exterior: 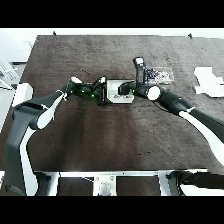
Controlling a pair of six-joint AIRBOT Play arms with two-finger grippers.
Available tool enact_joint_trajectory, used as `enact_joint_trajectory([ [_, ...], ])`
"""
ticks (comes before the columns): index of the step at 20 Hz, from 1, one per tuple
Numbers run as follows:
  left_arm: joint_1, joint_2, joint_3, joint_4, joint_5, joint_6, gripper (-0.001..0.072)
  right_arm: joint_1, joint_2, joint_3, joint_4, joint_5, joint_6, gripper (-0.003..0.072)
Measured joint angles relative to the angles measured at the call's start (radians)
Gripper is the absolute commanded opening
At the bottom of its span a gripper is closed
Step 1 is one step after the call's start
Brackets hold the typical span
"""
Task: Fold the box and place the chain.
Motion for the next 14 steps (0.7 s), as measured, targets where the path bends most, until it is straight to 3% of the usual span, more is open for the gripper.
enact_joint_trajectory([
  [1, 0.000, 0.000, 0.000, 0.000, 0.000, 0.000, 0.0350, 0.000, -0.025, -0.003, 0.000, 0.000, 0.000, 0.0292],
  [2, 0.000, 0.000, 0.000, 0.000, 0.000, 0.000, 0.0350, 0.000, -0.045, -0.004, 0.000, 0.000, 0.000, 0.0346],
  [4, 0.000, 0.000, 0.000, 0.000, 0.000, 0.000, 0.0350, 0.000, -0.053, -0.001, 0.000, 0.001, 0.000, 0.0349],
  [8, 0.000, 0.000, 0.000, 0.000, 0.000, 0.000, 0.0350, -0.011, 0.075, 0.012, -0.018, 0.010, -0.001, 0.0336],
  [9, 0.000, 0.000, 0.000, 0.000, 0.000, 0.000, 0.0350, -0.022, 0.124, 0.014, -0.032, 0.016, -0.002, 0.0261],
  [11, 0.000, 0.000, 0.000, 0.000, 0.000, 0.000, 0.0351, -0.069, 0.223, 0.021, -0.064, 0.054, -0.013, 0.0261],
  [13, 0.000, 0.000, 0.000, 0.000, 0.000, 0.000, 0.0350, -0.138, 0.298, 0.033, -0.084, 0.111, -0.056, 0.0207],
  [14, 0.000, 0.000, 0.000, 0.000, 0.000, 0.000, 0.0350, -0.177, 0.321, 0.044, -0.087, 0.140, -0.096, 0.0122],
])
